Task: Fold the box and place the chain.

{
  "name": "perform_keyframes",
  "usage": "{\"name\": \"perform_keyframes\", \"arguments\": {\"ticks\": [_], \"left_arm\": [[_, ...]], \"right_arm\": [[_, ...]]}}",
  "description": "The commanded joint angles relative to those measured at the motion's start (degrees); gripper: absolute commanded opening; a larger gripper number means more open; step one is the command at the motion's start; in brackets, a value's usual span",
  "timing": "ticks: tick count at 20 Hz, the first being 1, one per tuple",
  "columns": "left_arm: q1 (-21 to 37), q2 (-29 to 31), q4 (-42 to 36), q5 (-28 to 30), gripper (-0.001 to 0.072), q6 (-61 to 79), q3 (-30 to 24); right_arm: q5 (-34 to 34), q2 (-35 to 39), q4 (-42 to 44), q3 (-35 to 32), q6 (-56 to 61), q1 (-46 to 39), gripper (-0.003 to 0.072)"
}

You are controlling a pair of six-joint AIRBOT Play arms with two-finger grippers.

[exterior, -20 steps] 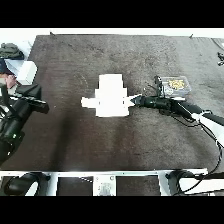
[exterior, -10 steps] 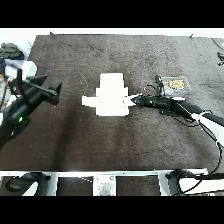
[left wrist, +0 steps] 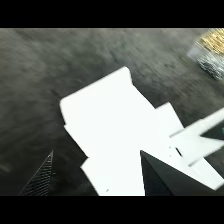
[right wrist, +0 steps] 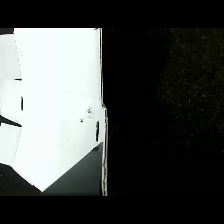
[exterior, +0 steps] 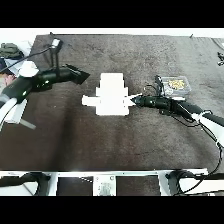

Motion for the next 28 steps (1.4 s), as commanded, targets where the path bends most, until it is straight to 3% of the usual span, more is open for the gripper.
{"name": "perform_keyframes", "arguments": {"ticks": [1,5,7,9,15,25,27,28], "left_arm": [[0.0,-15.21,11.63,-16.06,0.0585,-16.37,18.34],[0.0,-29.42,18.82,-28.83,0.0586,-28.92,38.73],[-0.13,-35.19,19.06,-32.68,0.0586,-31.65,45.48],[-0.42,-39.19,18.16,-33.86,0.0586,-32.44,48.81],[-2.32,-43.98,11.3,-35.6,0.0586,-28.87,48.85],[-3.72,-45.4,11.04,-36.02,0.0584,-28.09,48.72],[-3.72,-45.44,10.93,-38.18,0.0469,-26.64,48.72],[-3.72,-45.44,10.19,-38.91,0.0458,-26.1,48.72]], "right_arm": [[0.02,0.04,-0.02,-0.02,-0.59,0.04,-0.0014],[0.02,0.04,-0.04,-0.02,-0.63,0.04,-0.0015],[0.02,0.04,-0.04,-0.02,-0.83,0.04,-0.0014],[0.24,0.04,-0.04,-0.02,-0.98,0.04,-0.0014],[0.5,0.04,-0.04,-0.02,-0.98,0.04,-0.0014],[1.05,0.04,-0.04,-0.02,-1.01,0.04,-0.0014],[1.03,0.04,-0.04,-0.02,-1.01,0.04,-0.0014],[1.05,0.04,-0.04,-0.02,-1.01,0.04,-0.0014]]}}
